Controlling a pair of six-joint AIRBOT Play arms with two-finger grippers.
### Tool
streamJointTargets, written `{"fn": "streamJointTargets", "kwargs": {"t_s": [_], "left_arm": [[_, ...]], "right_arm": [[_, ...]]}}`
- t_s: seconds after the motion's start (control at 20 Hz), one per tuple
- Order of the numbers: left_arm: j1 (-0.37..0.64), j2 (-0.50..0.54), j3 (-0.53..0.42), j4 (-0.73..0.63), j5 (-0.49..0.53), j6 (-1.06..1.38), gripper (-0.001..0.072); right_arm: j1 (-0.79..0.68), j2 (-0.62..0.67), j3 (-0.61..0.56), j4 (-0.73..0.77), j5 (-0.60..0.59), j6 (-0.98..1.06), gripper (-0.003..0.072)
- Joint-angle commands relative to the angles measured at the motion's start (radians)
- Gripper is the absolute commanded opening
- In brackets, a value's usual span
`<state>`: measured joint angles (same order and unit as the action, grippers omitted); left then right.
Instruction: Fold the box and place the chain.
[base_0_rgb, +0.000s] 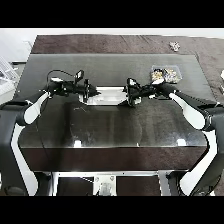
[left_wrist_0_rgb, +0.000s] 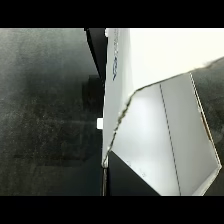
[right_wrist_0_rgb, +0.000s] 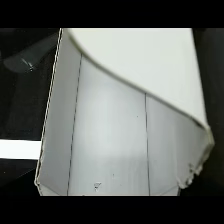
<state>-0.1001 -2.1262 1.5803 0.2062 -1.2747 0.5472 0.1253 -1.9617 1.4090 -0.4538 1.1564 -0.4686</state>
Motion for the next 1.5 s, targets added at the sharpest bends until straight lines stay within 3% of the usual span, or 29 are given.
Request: {"fn": "streamJointTargets", "kwargs": {"t_s": [0.0, 0.55, 0.65, 1.45], "left_arm": [[0.000, 0.000, 0.000, 0.000, 0.001, 0.000, 0.0022], [0.000, 0.000, 0.000, 0.000, 0.000, 0.000, 0.0022], [0.000, 0.000, 0.000, 0.000, 0.000, 0.000, 0.0021], [0.000, 0.001, 0.000, -0.004, 0.003, 0.003, 0.0022]], "right_arm": [[0.000, 0.000, 0.002, -0.003, 0.000, 0.000, 0.0650], [0.001, 0.000, 0.013, -0.037, 0.001, -0.004, 0.0634], [0.001, 0.000, 0.013, -0.037, 0.001, -0.004, 0.0590], [0.000, 0.000, 0.012, -0.036, 0.000, -0.004, 0.0591]]}}
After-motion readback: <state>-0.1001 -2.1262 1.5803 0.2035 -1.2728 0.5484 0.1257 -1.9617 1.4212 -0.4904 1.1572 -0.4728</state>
